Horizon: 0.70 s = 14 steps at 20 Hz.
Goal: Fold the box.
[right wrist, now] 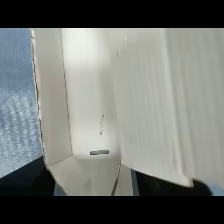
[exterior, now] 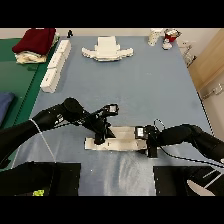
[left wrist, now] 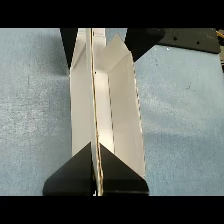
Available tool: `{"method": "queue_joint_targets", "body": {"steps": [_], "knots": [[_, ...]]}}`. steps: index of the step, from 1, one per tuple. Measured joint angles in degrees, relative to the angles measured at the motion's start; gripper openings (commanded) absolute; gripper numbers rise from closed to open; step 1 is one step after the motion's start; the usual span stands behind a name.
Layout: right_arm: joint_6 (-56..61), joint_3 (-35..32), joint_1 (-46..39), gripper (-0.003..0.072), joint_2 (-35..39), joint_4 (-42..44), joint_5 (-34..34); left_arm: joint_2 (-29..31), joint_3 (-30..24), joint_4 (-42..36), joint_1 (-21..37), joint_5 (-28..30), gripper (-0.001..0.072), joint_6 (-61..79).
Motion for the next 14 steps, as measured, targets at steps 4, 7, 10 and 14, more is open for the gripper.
{"method": "queue_joint_targets", "body": {"steps": [4,7,10,14], "knots": [[-0.2,-0.4,0.3,0.0645,-0.2,0.0,0.7,0.0,0.0,0.0,0.0,0.0,0.0013,0.0],[-0.4,-0.6,1.5,0.0645,-0.2,0.1,1.6,0.0,0.0,0.0,0.0,0.0,0.0013,0.0],[-0.4,-1.0,2.3,0.0645,-0.2,0.0,2.6,0.0,0.0,0.0,0.0,0.0,0.0013,0.0],[-0.4,-1.5,2.6,0.0456,-0.2,-0.4,3.5,0.0,0.0,0.0,0.0,0.0,0.0013,0.0]]}}
